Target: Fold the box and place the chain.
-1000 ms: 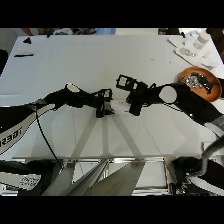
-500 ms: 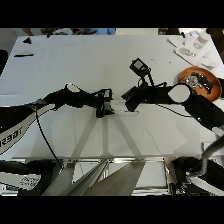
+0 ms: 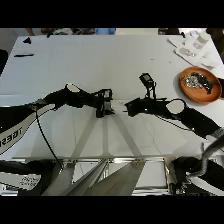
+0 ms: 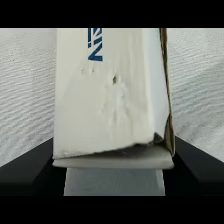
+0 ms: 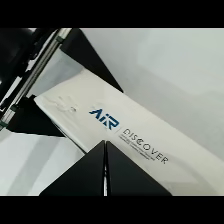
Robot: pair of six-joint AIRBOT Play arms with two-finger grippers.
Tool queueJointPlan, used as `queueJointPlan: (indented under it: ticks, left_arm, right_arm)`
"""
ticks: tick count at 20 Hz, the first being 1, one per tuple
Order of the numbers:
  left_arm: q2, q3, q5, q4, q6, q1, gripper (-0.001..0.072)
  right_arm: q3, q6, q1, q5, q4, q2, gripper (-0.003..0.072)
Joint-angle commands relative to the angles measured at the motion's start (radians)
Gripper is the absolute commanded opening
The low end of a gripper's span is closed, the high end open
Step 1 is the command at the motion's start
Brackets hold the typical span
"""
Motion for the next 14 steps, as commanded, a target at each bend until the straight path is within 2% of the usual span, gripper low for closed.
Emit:
queueJointPlan:
  ticks: [1,9,14]
  left_arm:
    - [0.000,0.000,0.000,0.000,-0.001,0.000,0.0348]
    - [0.000,0.000,0.000,0.000,-0.001,0.000,0.0348]
    - [0.000,0.000,0.000,-0.002,-0.001,0.000,0.0348]
  right_arm:
    - [-0.019,0.000,0.009,0.030,-0.036,-0.001,0.0005]
    - [-0.076,0.004,0.046,0.010,-0.035,0.000,0.0007]
    - [-0.074,0.004,0.045,-0.092,0.026,0.003,0.0010]
